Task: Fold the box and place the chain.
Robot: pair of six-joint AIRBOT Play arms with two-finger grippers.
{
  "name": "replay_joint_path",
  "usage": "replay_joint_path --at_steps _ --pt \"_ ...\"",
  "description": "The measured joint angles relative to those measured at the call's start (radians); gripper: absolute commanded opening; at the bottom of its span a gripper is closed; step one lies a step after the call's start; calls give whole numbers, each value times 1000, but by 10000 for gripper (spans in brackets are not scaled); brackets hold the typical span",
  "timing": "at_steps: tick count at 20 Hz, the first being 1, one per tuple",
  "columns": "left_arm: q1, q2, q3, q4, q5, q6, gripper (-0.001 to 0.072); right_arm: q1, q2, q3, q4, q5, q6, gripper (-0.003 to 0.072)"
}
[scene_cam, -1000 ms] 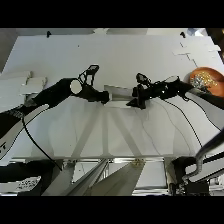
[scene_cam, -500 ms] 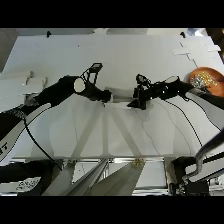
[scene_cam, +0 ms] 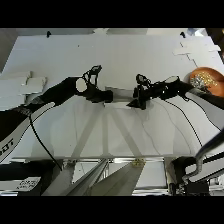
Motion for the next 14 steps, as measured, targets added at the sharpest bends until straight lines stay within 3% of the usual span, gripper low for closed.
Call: replay_joint_path --at_steps 3,5,7,14 --pt "-2 -15 9 19 -4 -39 425 0 0 0 1 0 0 328" --pt "-2 -21 33 80 -33 -85 420 0 0 0 4 -2 0 328" --pt "-3 -24 68 153 -70 -121 366 0 0 0 14 -1 2 328" --pt "-22 -57 146 272 -173 -184 343 0 0 0 1 -1 1 328"
